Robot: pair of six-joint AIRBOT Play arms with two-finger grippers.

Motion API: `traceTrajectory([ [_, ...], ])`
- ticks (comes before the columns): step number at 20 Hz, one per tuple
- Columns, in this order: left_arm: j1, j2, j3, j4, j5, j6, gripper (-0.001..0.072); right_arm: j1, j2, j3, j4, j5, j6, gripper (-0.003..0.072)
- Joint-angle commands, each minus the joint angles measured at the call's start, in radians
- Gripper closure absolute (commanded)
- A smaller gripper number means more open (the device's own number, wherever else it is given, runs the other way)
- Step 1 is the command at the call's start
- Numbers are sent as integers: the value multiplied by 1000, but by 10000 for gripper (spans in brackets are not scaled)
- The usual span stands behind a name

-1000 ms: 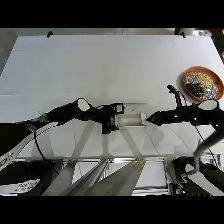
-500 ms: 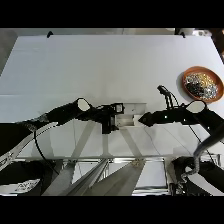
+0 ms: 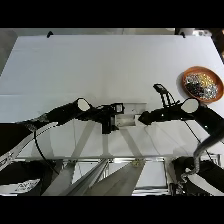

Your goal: Fold the box and place the chain.

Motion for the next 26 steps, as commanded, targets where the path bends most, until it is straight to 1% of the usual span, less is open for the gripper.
traceTrajectory([
  [1, 1, 1, -1, 0, 0, 0, 337, 89, 0, 37, -171, -5, 191, 173],
  [4, 1, 1, -1, 0, 0, 0, 337, 147, 0, 51, -210, -7, 299, 173],
  [8, 1, 1, -1, 0, 0, 0, 337, 212, 0, 53, -262, -55, 444, 173],
  [9, 1, 1, -1, 0, 0, 0, 337, 233, -2, 53, -293, -65, 484, 173],
  [12, 1, 1, -1, 0, 0, 0, 337, 302, -32, 53, -456, -65, 680, 173],
  [13, 1, 1, -1, 0, 0, 0, 337, 321, -44, 53, -483, -64, 718, 173],
  [16, 1, 1, -1, 0, 0, 0, 337, 360, -58, 57, -495, -92, 749, 174],
  [20, 1, 1, -1, 0, 0, 0, 337, 366, -65, 98, -566, -103, 821, 195],
  [24, 1, 1, -1, 0, 0, 0, 337, 366, -141, 168, -583, -28, 821, 195],
  [26, 1, 1, -1, 0, 0, 0, 337, 379, -169, 184, -587, -12, 822, 195],
])
